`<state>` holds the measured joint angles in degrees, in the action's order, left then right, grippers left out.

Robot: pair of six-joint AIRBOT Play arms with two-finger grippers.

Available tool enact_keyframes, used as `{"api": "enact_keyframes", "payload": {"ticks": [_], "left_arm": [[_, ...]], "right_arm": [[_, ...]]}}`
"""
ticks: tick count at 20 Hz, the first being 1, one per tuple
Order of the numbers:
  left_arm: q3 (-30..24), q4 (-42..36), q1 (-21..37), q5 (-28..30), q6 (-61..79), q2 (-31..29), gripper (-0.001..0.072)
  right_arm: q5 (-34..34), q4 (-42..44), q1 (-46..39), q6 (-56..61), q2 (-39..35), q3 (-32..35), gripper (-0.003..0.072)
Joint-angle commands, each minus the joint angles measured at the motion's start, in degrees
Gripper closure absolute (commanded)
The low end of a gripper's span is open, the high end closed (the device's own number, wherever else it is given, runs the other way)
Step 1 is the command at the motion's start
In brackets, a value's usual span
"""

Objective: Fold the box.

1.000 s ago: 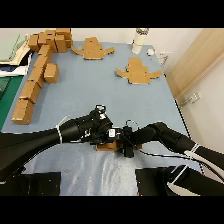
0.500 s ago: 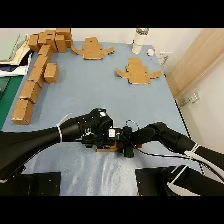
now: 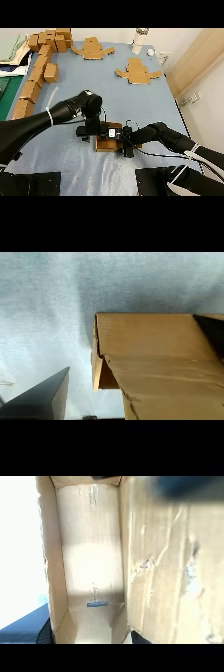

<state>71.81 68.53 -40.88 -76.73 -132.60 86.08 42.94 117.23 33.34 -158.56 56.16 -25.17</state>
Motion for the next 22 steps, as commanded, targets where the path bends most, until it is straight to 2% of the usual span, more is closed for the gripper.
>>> {"api": "enact_keyframes", "payload": {"ticks": [1, 6, 9, 10, 11, 12, 17, 22], "left_arm": [[0.28, -8.33, 5.29, -2.34, 6.29, -0.02, 0.0239], [0.28, -10.64, 13.7, -11.26, 14.23, -0.02, 0.024], [0.26, -10.43, 18.97, -14.05, 23.65, 0.0, 0.0241], [0.26, -10.4, 20.55, -13.88, 29.86, 0.0, 0.0309], [0.26, -10.08, 21.97, -13.25, 40.61, 0.0, 0.0647], [0.26, -9.66, 23.19, -12.33, 52.98, 0.0, 0.0695], [-1.33, -7.61, 23.58, -5.01, 77.31, -0.11, 0.07], [-12.41, -6.8, 18.82, 6.47, 89.59, -3.65, 0.07]], "right_arm": [[0.02, -0.02, 0.0, -0.04, -0.04, 0.02, 0.0185], [0.02, -0.02, 0.0, -0.02, -0.04, 0.02, 0.0186], [0.02, -0.02, 0.0, -0.04, -0.04, 0.02, 0.0185], [0.02, -0.02, 0.0, -0.04, -0.04, 0.02, 0.0185], [0.02, -0.02, 0.0, -0.02, -0.04, 0.02, 0.0186], [0.0, -0.02, 0.0, -0.04, -0.04, 0.02, 0.0186], [0.02, -0.04, 0.0, -0.04, -0.04, 0.02, 0.0185], [0.02, -0.02, 0.0, -0.04, -0.04, 0.02, 0.0185]]}}
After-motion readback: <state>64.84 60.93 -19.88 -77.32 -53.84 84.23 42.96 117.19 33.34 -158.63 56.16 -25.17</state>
